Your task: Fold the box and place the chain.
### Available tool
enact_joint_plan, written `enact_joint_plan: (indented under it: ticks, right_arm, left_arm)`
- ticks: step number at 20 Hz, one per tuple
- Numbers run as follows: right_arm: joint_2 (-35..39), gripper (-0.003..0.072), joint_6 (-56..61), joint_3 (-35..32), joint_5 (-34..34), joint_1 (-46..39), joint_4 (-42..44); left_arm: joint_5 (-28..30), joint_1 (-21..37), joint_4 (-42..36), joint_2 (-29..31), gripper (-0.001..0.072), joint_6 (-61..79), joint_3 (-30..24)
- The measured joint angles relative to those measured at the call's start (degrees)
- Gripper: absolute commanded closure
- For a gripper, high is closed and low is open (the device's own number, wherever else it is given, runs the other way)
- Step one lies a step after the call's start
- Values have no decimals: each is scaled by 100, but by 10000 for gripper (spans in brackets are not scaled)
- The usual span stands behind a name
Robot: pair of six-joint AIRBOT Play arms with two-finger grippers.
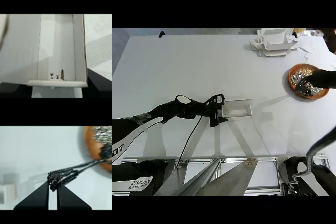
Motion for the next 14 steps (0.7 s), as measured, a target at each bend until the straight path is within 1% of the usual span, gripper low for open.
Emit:
enact_joint_plan:
  ticks: [4,7,11,14]
  right_arm:
    - [68,676,-61,0,608,796,151]
    - [83,676,-79,2,822,1377,197]
    - [85,676,-85,-9,887,2083,219]
    - [87,676,-87,-63,743,2533,223]
  left_arm:
    - [0,0,0,0,457,0,0]
    - [0,0,0,0,457,2,0]
    - [0,0,0,0,457,0,0]
    - [0,-2,0,0,457,0,0]
